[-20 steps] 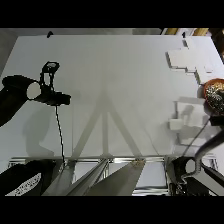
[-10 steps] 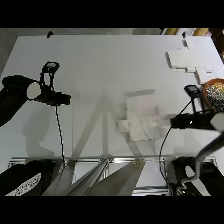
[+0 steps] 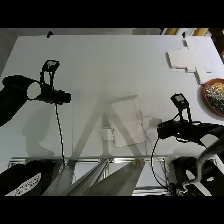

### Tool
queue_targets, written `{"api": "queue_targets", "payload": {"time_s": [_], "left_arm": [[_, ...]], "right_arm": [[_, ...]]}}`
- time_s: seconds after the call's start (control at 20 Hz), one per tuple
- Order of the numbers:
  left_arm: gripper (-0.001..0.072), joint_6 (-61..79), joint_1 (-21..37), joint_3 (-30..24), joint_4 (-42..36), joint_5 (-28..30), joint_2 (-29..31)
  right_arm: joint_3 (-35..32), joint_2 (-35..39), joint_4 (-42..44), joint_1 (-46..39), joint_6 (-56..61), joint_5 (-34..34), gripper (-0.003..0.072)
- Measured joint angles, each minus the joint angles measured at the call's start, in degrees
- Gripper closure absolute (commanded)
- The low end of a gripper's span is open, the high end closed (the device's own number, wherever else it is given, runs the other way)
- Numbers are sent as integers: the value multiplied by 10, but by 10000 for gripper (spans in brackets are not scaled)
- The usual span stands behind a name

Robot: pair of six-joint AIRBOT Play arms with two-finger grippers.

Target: Fold the box and place the chain.

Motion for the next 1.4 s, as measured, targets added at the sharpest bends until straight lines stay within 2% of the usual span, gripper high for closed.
{"api": "queue_targets", "payload": {"time_s": [0.1, 0.2, 0.4, 0.55, 0.65, 0.7, 0.8, 1.0, 1.25, 1.35, 1.4], "left_arm": [[478, 66, 0, 0, -41, 12, -9], [478, 178, 0, 0, -129, 19, -26], [478, 437, 0, 0, -392, 19, -92], [470, 579, 0, 0, -564, -4, -143], [354, 644, -4, 0, -638, -23, -169], [352, 669, -8, 0, -663, -29, -180], [320, 704, -20, 0, -690, -33, -196], [318, 741, -47, 0, -713, -27, -223], [318, 744, -39, 0, -685, -37, -233], [412, 732, -10, 0, -658, -61, -228], [418, 729, 5, 0, -643, -81, -225]], "right_arm": [[-1, 1, 2, 4, 2, -4, 666], [-2, 2, 4, 7, 3, -7, 666], [-2, 2, 6, 9, 4, -8, 666], [-2, 2, 6, 9, 4, -8, 665], [-2, 2, 6, 9, 4, -9, 665], [-2, 2, 6, 9, 4, -9, 665], [-2, 2, 6, 9, 4, -9, 665], [-2, 2, 6, 9, 4, -9, 665], [-2, 2, 7, 9, 4, -9, 665], [-2, 2, 7, 9, 4, -8, 665], [-2, 2, 7, 9, 4, -8, 665]]}}
